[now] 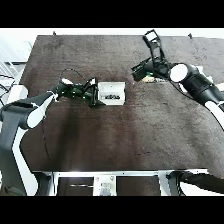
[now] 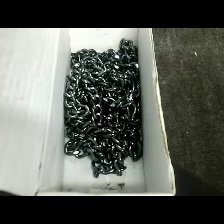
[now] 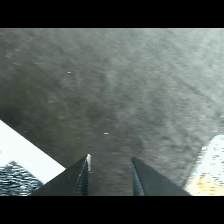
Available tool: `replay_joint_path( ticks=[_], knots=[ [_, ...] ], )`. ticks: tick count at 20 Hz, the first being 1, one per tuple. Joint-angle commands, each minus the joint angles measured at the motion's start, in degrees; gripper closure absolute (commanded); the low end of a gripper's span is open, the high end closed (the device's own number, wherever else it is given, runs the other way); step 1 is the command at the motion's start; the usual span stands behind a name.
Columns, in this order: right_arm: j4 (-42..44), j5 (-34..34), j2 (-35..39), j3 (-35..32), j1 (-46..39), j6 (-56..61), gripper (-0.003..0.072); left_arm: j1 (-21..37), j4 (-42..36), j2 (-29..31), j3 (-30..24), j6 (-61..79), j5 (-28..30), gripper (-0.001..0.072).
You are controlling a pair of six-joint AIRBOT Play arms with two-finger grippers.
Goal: Fold the box and place the chain.
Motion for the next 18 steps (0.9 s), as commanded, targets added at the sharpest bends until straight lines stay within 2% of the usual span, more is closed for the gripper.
replay_joint_path(
  ticks=[1,3,5,12,18],
  knots=[
    [23.8,7.6,-2.4,0.7,-7.7,-25.6,0.0396,0.0,0.0,0.0,0.0,0.0,0.0,0.0217],
    [33.4,16.6,-6.7,3.0,-11.2,-35.9,0.0396,0.0,0.0,0.0,0.0,0.0,0.0,0.0217],
    [36.9,21.5,-11.9,6.6,-13.0,-41.6,0.0397,0.0,0.0,0.0,0.0,0.0,0.0,0.0217],
    [37.1,32.6,-29.0,23.1,-11.3,-45.7,0.0397,0.0,0.0,0.0,0.0,0.0,0.1,0.0217],
    [32.6,36.9,-32.9,24.5,-7.8,-45.7,0.0415,0.0,0.0,0.0,0.0,0.0,0.1,0.0217]
  ],
)
